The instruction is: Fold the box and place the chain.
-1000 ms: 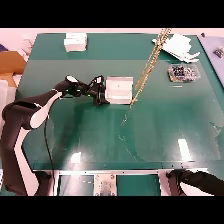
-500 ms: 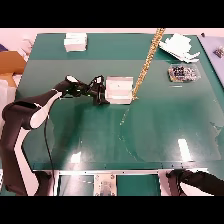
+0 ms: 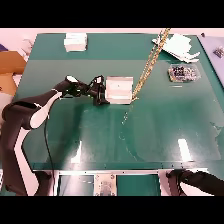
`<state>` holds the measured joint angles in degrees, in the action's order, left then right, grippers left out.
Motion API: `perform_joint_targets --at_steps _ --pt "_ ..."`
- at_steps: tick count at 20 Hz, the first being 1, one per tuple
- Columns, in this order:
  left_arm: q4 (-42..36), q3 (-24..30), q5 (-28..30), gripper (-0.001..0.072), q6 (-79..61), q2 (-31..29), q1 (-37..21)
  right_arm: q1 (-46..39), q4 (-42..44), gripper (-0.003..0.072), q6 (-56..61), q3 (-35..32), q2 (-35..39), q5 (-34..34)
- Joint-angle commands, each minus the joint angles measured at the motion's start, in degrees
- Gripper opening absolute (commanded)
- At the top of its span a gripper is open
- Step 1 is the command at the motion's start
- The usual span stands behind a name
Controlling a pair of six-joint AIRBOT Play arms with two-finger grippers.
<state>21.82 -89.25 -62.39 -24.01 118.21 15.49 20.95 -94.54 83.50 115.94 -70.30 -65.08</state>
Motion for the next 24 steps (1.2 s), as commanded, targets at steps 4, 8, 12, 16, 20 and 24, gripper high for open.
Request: perform_joint_targets --at_steps 4,8,12,16,20,24 --pt "0.0 0.0 0.0 0.0362 0.0 0.0 -0.1 -5.0 -2.8 0.0009 0.5 -3.6 0.0 -1.7" --pt "0.0 0.0 0.0 0.0362 0.0 0.0 -0.1 -11.0 -2.8 0.0008 0.4 -6.6 0.0 0.6" --pt "0.0 0.0 0.0 0.0362 0.0 0.0 -0.1 -17.4 -2.7 0.0009 -0.1 -7.5 -1.2 4.6" --pt "0.0 0.0 0.0 0.0362 0.0 0.0 -0.1 -21.9 -2.1 0.0008 -0.7 -7.5 -4.3 13.2" --pt "0.0 0.0 0.0 0.0362 0.0 0.0 -0.1 -22.7 -2.1 0.0009 -2.8 -7.5 -6.5 26.0" --pt "0.0 0.0 0.0 0.0362 0.0 0.0 -0.1 -22.9 -1.9 0.0009 -2.5 -7.5 -8.4 30.1"
